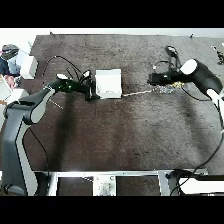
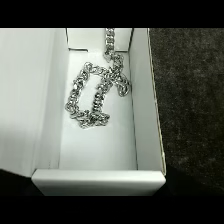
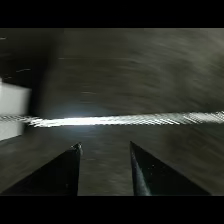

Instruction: Fold the box and place the chain.

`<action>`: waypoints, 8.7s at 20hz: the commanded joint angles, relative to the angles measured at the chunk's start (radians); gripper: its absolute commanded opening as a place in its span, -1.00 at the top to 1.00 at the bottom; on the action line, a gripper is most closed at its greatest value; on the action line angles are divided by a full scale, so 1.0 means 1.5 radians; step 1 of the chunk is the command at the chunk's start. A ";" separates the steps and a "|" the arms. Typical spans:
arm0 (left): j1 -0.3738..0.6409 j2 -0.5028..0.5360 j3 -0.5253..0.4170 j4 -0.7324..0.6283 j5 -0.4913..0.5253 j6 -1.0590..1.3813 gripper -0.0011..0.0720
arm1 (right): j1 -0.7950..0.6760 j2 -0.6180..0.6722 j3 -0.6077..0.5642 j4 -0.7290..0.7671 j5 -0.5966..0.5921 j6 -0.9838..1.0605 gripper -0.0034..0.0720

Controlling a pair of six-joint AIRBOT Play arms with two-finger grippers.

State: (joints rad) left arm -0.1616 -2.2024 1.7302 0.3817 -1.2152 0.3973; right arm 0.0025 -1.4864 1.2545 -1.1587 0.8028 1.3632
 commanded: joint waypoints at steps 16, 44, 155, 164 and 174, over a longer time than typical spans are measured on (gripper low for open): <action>0.000 0.001 0.000 0.000 0.000 0.000 -0.35 | -0.031 -0.143 -0.086 0.170 -0.347 0.082 0.50; 0.000 0.001 0.000 0.000 0.000 0.000 -0.35 | 0.347 0.135 0.046 0.130 -0.399 -0.073 0.88; 0.000 0.001 0.000 0.000 0.000 0.000 -0.35 | 0.148 -0.208 0.134 0.107 0.003 -0.264 0.42; 0.000 0.001 0.000 0.000 0.000 0.000 -0.35 | 0.151 -0.222 0.134 0.095 -0.017 -0.266 0.42; 0.000 0.001 0.000 0.000 0.000 0.000 -0.35 | 0.151 -0.219 0.134 0.087 -0.019 -0.266 0.88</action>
State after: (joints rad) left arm -0.1616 -2.2024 1.7302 0.3817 -1.2156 0.3973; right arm 0.2295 -1.8217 1.4544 -1.0264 0.7738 0.9638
